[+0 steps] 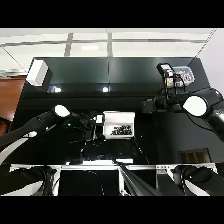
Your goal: Fold the box and place the chain.
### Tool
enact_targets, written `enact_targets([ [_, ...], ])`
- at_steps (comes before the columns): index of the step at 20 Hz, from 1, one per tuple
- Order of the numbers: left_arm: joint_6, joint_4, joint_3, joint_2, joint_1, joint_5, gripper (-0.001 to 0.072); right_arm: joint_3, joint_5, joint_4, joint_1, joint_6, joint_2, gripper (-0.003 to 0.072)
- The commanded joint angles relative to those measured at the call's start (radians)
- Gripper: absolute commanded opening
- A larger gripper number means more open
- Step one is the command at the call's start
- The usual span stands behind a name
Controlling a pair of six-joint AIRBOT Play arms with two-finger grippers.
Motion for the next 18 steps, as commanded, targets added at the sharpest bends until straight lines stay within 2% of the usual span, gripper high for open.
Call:
enact_targets([
  [1,0.003,-0.039,0.001,-0.001,-0.020,0.024,0.0572,0.000,-0.079,0.000,0.000,0.001,-0.032,0.0310],
  [2,0.003,-0.049,0.001,-0.001,-0.020,0.034,0.0445,0.000,-0.108,0.005,0.000,0.002,-0.051,0.0353],
  [3,0.003,-0.049,0.001,-0.001,-0.020,0.036,0.0408,0.000,-0.141,0.022,0.000,0.003,-0.072,0.0605],
  [4,0.003,-0.048,0.001,-0.001,-0.020,0.036,0.0399,0.000,-0.174,0.033,0.000,-0.002,-0.096,0.0690],
  [7,0.002,-0.048,0.001,-0.001,-0.020,0.035,0.0400,0.000,-0.188,0.133,0.000,-0.122,-0.156,0.0682],
  [10,0.002,-0.048,0.001,-0.001,-0.020,0.035,0.0400,0.001,-0.096,0.255,0.000,-0.471,-0.164,0.0683],
  [14,0.003,-0.048,0.001,-0.001,-0.020,0.035,0.0400,0.001,-0.050,0.263,0.024,-0.851,-0.165,0.0682],
  [18,0.003,-0.049,0.001,-0.001,-0.020,0.035,0.0400,0.001,-0.003,0.269,0.066,-1.137,-0.165,0.0682],
])
